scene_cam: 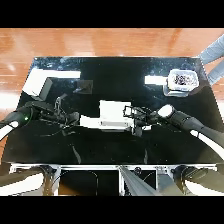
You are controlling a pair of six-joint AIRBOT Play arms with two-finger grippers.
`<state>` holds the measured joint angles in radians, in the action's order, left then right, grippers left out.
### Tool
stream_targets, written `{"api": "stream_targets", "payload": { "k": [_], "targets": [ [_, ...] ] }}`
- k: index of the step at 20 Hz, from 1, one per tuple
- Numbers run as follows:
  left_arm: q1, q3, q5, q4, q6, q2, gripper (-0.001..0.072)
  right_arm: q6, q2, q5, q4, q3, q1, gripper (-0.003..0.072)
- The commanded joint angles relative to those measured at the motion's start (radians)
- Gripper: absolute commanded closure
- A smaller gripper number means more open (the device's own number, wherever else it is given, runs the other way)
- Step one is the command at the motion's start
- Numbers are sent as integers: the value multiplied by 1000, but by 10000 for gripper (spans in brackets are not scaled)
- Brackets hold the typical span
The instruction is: Fold the box and place the chain.
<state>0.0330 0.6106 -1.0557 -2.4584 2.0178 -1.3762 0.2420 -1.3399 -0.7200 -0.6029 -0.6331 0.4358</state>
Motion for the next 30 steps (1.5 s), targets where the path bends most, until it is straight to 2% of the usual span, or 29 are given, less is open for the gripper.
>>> {"api": "stream_targets", "payload": {
  "k": [1, 5, 6, 8, 9, 11, 13, 16, 17, 20, 30],
  "targets": [
    [56, 6, 66, -48, 20, -24, 690, 0, -1, 0, 0, 0, 1, 80],
    [95, 35, 38, -67, 20, -24, 685, -3, -1, 4, 0, 0, 1, 80],
    [94, 48, 13, -66, 19, -24, 629, -3, -1, 4, 0, 0, 1, 80],
    [91, 74, -28, -63, 19, -24, 277, -3, -1, 4, 0, 0, 1, 80],
    [91, 85, -45, -63, 19, -24, 247, -3, -1, 4, 1, 0, 1, 80],
    [92, 108, -84, -63, 19, -24, 245, -5, -1, 6, 0, 0, 3, 80],
    [92, 129, -113, -64, 18, -24, 193, -7, -1, 10, 0, 0, 3, 80],
    [92, 159, -138, -65, 17, -21, 176, -8, -1, 10, 0, 0, 3, 80],
    [92, 170, -145, -66, 16, -20, 131, -8, -1, 10, 0, 0, 3, 80],
    [108, 189, -146, -67, 12, -16, 131, -8, -1, 11, 0, 0, 3, 80],
    [263, 219, 0, -19, -78, -10, 131, -8, -1, 11, 0, 0, 3, 80]
  ]
}}
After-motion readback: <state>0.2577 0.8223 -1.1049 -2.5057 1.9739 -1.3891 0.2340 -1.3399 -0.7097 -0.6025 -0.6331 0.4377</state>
